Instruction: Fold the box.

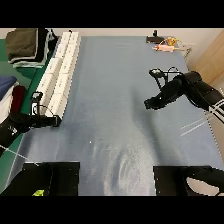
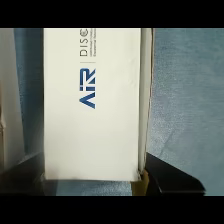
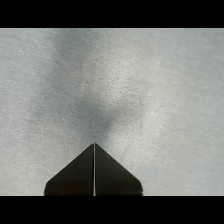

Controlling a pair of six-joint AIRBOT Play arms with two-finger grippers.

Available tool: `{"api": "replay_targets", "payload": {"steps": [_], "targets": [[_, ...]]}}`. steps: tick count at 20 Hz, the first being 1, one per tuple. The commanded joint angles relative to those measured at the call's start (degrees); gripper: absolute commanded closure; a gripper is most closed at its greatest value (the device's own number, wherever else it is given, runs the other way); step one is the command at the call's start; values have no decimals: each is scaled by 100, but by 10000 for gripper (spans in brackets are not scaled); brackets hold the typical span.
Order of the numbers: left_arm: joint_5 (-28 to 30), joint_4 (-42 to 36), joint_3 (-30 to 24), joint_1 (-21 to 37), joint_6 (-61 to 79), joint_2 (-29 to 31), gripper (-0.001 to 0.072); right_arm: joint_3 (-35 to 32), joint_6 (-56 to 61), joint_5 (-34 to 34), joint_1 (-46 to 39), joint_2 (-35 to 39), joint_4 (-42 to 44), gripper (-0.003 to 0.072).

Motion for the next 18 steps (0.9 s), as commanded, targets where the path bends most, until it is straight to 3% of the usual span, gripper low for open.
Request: {"api": "replay_targets", "payload": {"steps": [1, 5, 6, 7, 13, 16, 18], "targets": [[-146, 227, 17, 7, 20, 0, 176, 2, 0, 0, 0, 0, 2, 683], [24, 238, 15, 7, 20, -4, 174, 4, 0, 0, 0, 0, 2, 682], [17, 299, 15, 7, 22, -11, 78, 4, 0, 0, 0, 0, 2, 682], [0, 367, 15, 7, 20, -17, 28, 4, 0, 0, 0, 0, 4, 682], [-179, 369, 33, 7, 20, -9, 10, 4, 0, 0, 0, 0, 2, 683], [-632, 466, 192, 15, 4, 4, 9, 4, 0, 0, 0, 0, 4, 683], [-1279, 662, 474, 20, -125, 4, 10, 2, 0, 0, 0, 0, 2, 682]]}}
